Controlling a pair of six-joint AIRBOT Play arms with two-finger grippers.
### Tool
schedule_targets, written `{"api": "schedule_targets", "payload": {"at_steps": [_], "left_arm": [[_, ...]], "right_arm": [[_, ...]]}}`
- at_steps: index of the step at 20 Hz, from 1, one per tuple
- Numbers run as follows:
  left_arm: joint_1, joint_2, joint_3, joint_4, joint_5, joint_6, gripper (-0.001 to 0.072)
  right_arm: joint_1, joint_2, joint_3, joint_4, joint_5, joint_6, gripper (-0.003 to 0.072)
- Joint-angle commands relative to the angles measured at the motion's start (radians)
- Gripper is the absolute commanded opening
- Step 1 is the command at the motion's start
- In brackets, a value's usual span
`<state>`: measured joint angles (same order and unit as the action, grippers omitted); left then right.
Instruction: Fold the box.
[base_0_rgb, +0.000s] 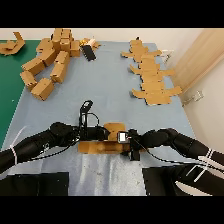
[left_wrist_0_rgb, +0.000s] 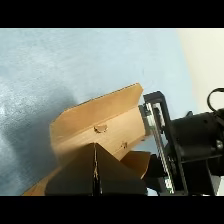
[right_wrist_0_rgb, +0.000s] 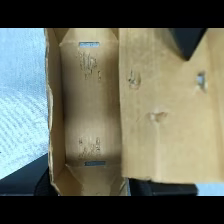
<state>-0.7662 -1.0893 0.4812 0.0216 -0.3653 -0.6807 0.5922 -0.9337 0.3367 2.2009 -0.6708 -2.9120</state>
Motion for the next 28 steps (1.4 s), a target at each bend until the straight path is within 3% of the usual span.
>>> {"api": "schedule_targets", "payload": {"at_steps": [1,15,22,26,28], "left_arm": [[-0.001,-0.026,0.0,-0.023,0.016,-0.001,0.0009],[0.0,-0.066,0.0,-0.013,0.018,-0.079,0.0007],[0.001,-0.066,0.001,0.181,-0.006,-0.309,0.0007],[0.01,-0.066,0.022,0.188,-0.018,-0.32,0.0007],[0.061,-0.066,0.024,0.186,-0.081,-0.341,0.0008]], "right_arm": [[0.0,0.0,0.001,-0.002,0.001,-0.002,0.0507],[0.0,0.023,0.001,0.006,-0.012,-0.002,0.0507],[0.0,0.023,0.001,0.024,-0.042,-0.002,0.0507],[0.0,0.023,0.001,0.024,-0.042,-0.002,0.0506],[0.0,0.023,0.001,0.024,-0.042,-0.002,0.0506]]}}
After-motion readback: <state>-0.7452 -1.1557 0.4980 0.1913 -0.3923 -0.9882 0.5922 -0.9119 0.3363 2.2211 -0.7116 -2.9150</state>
